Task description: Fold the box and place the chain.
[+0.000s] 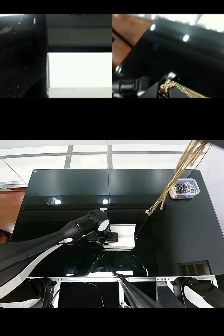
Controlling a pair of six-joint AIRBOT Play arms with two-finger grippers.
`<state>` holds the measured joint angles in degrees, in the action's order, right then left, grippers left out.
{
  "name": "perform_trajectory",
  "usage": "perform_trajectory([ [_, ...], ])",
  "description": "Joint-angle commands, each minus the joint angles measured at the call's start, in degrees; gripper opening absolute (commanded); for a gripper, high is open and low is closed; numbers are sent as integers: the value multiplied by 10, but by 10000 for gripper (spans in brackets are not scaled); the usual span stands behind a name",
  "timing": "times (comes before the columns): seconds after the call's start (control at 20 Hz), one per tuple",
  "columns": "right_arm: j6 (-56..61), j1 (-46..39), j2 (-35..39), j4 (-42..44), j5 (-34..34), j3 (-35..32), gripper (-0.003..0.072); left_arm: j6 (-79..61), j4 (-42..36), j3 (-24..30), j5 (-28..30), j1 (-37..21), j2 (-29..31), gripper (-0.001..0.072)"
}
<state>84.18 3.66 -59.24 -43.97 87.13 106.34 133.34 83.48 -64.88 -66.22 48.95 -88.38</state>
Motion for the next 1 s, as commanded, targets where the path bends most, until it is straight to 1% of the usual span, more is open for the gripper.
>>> perform_trajectory([
  [0.0,-11,41,1,1,12,-37,13,0,0,0,0,0,0,29],
  [0.1,-21,56,1,5,19,-54,13,0,0,0,0,0,0,29],
  [0.3,-26,57,1,9,28,-80,13,0,0,0,0,0,0,29],
  [0.6,-42,62,2,35,64,-101,13,0,0,0,0,0,0,29],
  [0.8,-46,99,2,39,49,-140,13,0,0,0,0,0,0,29],
  [0.95,-79,120,2,95,-6,-205,13,0,0,0,0,0,0,29],
])
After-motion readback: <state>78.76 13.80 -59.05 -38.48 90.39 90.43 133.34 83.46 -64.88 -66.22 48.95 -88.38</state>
